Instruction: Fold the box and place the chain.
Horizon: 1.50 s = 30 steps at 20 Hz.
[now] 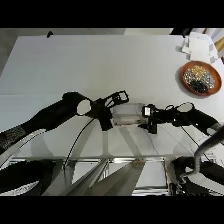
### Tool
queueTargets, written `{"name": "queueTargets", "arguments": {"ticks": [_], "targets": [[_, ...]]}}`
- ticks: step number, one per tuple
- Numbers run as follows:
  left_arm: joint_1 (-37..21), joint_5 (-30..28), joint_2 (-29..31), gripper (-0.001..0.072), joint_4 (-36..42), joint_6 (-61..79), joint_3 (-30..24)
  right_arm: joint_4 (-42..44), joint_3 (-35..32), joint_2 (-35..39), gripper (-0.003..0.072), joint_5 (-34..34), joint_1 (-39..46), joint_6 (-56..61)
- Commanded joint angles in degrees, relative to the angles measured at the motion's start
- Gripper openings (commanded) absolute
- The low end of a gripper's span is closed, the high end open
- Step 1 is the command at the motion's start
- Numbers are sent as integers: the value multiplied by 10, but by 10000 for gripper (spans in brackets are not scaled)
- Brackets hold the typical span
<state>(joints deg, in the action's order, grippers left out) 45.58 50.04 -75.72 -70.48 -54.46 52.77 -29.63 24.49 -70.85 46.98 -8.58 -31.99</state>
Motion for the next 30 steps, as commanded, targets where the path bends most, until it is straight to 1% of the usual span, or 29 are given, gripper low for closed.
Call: {"name": "queueTargets", "arguments": {"ticks": [1, 3, 6, 9, 11, 12, 13, 15, 16, 23, 26, 30], "targets": [[0, 36, 2, 2, -35, -11, -8, 0, 0, 0, 411, 0, 0, 0], [0, 53, 2, 2, -56, -12, -8, 0, 0, 0, 411, 0, 0, 0], [0, 61, 2, 3, -87, -4, -8, 0, 0, 0, 411, 0, 0, 0], [0, 75, -2, 13, -97, 90, -8, 0, 0, 0, 411, 0, 0, 0], [0, 60, -6, 18, -97, 124, -8, 0, 0, 0, 411, 0, 0, 0], [0, 42, -6, 62, -95, 130, -8, 0, 0, 0, 411, 0, 0, 0], [0, 21, -6, 125, -92, 129, -8, 0, 0, 0, 411, 0, 0, 0], [0, -14, -6, 229, -92, 132, -8, 0, 0, 0, 411, 0, 0, 0], [0, -27, -6, 237, -93, 133, -8, 0, 0, 0, 411, 0, 0, 0], [0, -26, -16, 237, -92, 164, -8, 0, 0, 0, 411, 0, 0, 0], [2, -16, -37, 236, -74, 211, -8, 0, 0, 0, 411, 0, 0, 0], [2, -23, -51, 232, -45, 226, -8, -1, 0, 0, 411, 0, 0, 0]]}}
